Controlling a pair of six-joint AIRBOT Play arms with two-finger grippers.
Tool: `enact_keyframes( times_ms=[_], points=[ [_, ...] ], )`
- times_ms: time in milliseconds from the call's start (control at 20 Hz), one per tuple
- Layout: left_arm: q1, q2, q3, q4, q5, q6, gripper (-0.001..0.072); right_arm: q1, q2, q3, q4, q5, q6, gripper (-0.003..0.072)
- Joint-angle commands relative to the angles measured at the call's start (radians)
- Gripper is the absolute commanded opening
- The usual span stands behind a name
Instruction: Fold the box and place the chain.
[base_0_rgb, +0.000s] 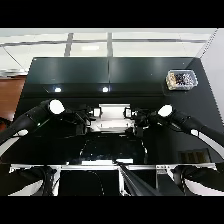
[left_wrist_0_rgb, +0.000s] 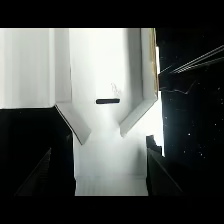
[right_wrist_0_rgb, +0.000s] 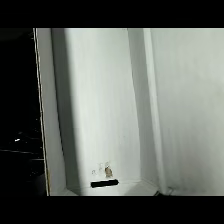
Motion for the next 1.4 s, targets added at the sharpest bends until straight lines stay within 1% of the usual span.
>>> enact_keyframes(
  times_ms=[0,100,200,250,300,350,450,550,750,850,900,950,1000,1050,1150,1250,1350],
  points=[
    [-0.004,-0.001,0.001,-0.103,0.001,-0.003,0.0689,0.000,0.000,0.001,0.000,0.000,0.000,0.0096],
    [-0.013,-0.002,0.001,-0.118,0.001,-0.003,0.0669,0.000,0.000,0.001,0.000,0.000,0.000,0.0096],
    [-0.019,-0.009,0.001,-0.122,0.004,-0.004,0.0485,0.000,0.000,0.001,0.000,0.000,0.000,0.0096],
    [-0.019,-0.013,0.001,-0.122,0.004,-0.003,0.0426,0.000,0.000,0.001,0.000,0.000,0.000,0.0096],
    [-0.019,-0.016,0.001,-0.122,0.004,-0.004,0.0323,0.000,0.000,0.001,0.000,0.000,0.000,0.0096],
    [-0.019,-0.019,0.001,-0.122,0.004,-0.003,0.0271,0.000,0.000,0.001,0.000,0.000,0.000,0.0096],
    [-0.027,-0.020,0.001,-0.127,0.008,-0.003,0.0271,0.000,0.000,0.001,0.000,0.000,0.000,0.0096],
    [-0.042,-0.026,0.001,-0.163,0.026,-0.003,0.0271,0.000,0.000,0.001,0.000,0.000,0.000,0.0096],
    [-0.074,-0.071,0.001,-0.285,0.097,-0.004,0.0271,0.000,0.000,0.001,0.000,0.000,0.000,0.0096],
    [-0.074,-0.096,0.001,-0.371,0.108,-0.004,0.0271,0.000,0.000,0.001,0.000,0.000,0.000,0.0096],
    [-0.078,-0.108,0.001,-0.393,0.109,-0.003,0.0270,0.000,0.000,0.001,0.000,0.000,0.000,0.0096],
    [-0.082,-0.115,0.001,-0.387,0.109,-0.001,0.0264,0.001,0.000,0.001,0.000,0.000,0.000,0.0096],
    [-0.084,-0.117,0.001,-0.372,0.109,0.000,0.0188,0.000,0.000,0.001,0.000,0.000,0.000,0.0096],
    [-0.084,-0.117,0.001,-0.358,0.108,0.000,0.0136,0.000,0.000,0.001,0.000,0.000,0.000,0.0096],
    [-0.084,-0.117,0.001,-0.357,0.105,0.000,0.0134,0.000,0.000,0.001,0.000,0.000,0.000,0.0096],
    [-0.084,-0.117,0.001,-0.356,0.105,0.000,0.0222,0.000,0.000,0.001,0.000,0.000,0.000,0.0096],
    [-0.084,-0.117,0.001,-0.357,0.105,0.000,0.0181,0.000,0.000,0.001,0.000,0.000,0.000,0.0096]
  ],
)
